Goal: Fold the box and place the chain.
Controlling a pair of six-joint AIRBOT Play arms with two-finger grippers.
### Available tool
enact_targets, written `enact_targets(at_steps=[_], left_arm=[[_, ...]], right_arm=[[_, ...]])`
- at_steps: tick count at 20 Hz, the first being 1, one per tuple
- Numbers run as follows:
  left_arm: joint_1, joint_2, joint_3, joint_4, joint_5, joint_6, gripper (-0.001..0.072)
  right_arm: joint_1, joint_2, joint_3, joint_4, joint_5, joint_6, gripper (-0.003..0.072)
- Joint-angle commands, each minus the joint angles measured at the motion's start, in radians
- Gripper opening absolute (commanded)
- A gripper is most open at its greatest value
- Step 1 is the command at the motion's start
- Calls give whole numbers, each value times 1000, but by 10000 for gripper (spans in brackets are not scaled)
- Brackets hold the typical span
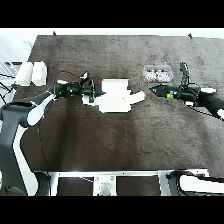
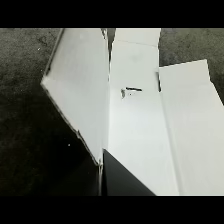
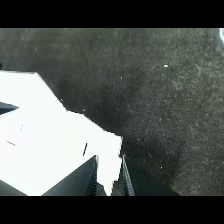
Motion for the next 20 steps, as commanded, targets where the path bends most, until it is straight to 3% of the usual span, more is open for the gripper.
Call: enact_targets(at_steps=[1,6,9,12,13,15,17,20], left_arm=[[0,-4,0,13,12,3,16],[0,-18,0,27,16,3,16],[1,-22,0,35,0,3,17],[1,-22,0,43,4,3,17],[1,-22,0,43,3,3,17],[1,-22,0,42,4,3,18],[0,-22,0,40,3,3,18],[0,-22,0,36,3,3,18]], right_arm=[[1,2,-11,12,8,-60,202],[2,4,-11,109,45,-232,202],[1,4,-11,165,156,-457,204],[2,4,-11,171,203,-546,240],[2,4,-11,165,220,-602,304],[13,4,-11,139,233,-735,586],[42,3,-11,44,215,-851,593],[136,3,-11,-105,76,-861,594]])
